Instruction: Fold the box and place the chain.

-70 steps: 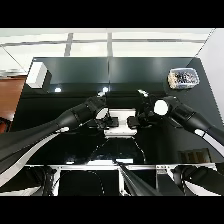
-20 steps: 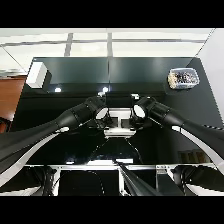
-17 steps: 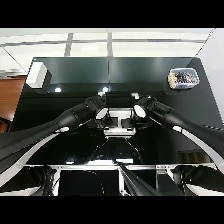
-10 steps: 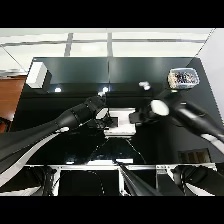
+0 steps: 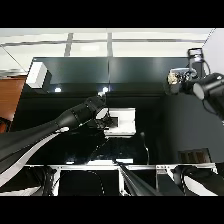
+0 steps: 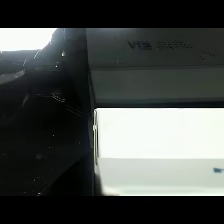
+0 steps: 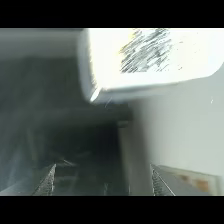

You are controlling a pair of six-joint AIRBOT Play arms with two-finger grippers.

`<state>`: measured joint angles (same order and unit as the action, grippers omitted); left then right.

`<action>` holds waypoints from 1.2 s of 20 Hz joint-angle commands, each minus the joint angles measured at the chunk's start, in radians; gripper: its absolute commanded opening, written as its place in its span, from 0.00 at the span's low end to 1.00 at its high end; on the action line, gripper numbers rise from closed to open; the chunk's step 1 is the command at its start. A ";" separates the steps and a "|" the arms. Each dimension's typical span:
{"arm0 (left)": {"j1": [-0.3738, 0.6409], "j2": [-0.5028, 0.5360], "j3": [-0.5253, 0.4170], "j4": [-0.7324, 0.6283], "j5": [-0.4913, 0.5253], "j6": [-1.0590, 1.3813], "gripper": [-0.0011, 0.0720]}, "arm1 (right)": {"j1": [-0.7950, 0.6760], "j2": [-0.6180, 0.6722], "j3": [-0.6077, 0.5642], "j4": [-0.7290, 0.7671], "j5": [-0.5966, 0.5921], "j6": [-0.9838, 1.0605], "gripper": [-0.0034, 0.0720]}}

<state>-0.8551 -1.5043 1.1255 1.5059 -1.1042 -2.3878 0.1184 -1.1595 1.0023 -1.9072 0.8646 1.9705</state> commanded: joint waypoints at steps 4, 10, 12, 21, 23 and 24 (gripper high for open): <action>0.000 0.000 0.001 0.000 0.000 0.002 0.05 | -0.308 -0.513 0.472 0.462 0.032 -0.252 0.99; 0.000 0.000 0.001 0.002 0.000 0.002 0.05 | -0.316 -0.738 0.724 0.402 0.119 -0.278 0.85; 0.000 0.000 0.001 0.001 0.000 0.002 0.05 | -0.316 -0.759 0.724 0.377 0.127 -0.278 0.85; 0.000 0.000 0.001 0.000 -0.001 0.002 0.05 | -0.317 -0.756 0.770 0.388 0.275 -0.297 0.06; 0.000 0.000 0.001 0.000 -0.001 0.002 0.05 | -0.317 -0.692 0.790 0.389 0.284 -0.343 0.06; 0.000 0.000 0.001 0.000 -0.001 0.002 0.05 | -0.317 -0.643 0.790 0.389 0.280 -0.360 0.06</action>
<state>-0.8551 -1.5043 1.1255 1.5063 -1.1049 -2.3863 -0.1986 -1.8755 1.7718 -1.5215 1.1114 1.6569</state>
